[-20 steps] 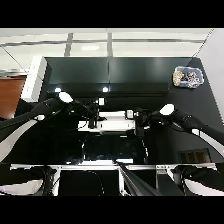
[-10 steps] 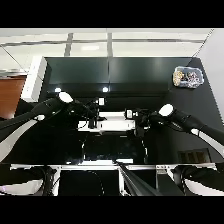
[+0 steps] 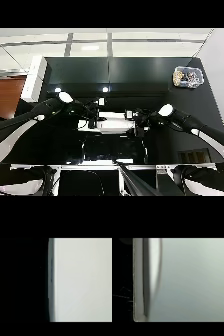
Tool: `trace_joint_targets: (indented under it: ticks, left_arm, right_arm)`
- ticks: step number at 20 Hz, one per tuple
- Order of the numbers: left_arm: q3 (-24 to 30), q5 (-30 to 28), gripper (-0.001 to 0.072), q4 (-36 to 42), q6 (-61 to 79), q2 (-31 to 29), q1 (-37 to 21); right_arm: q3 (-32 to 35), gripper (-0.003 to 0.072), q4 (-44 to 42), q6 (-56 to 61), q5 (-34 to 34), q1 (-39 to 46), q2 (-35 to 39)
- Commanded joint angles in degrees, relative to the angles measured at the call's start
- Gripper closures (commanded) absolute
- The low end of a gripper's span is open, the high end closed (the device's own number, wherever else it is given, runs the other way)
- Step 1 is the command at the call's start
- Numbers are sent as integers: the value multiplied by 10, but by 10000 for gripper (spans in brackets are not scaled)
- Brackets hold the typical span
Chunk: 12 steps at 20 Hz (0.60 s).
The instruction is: Fold the box and place the chain.
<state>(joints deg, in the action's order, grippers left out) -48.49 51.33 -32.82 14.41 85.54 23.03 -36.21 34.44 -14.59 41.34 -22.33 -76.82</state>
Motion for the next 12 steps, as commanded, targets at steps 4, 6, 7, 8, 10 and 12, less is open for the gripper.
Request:
trace_joint_targets:
  ticks: [4, 6, 7, 8, 10, 12]
  left_arm:
    - [-7, 35, 67, -65, -113, -71, -38]
    - [-7, 54, 68, -133, -203, -120, -62]
    - [-7, 73, 69, -167, -258, -143, -72]
    - [-7, 100, 76, -200, -323, -163, -80]
    - [-7, 168, 198, -238, -446, -183, -87]
    - [-3, 245, 686, -216, -497, -181, -82]
  right_arm:
    - [0, 258, 1, 0, -2, -1, 0]
    - [0, 257, 1, 0, -2, -1, 0]
    - [0, 258, 1, 0, -2, -1, 0]
    - [0, 258, 1, 0, -2, -1, 0]
    - [0, 258, 1, 0, -2, -1, 0]
    - [0, 258, 1, 0, -2, -1, 0]
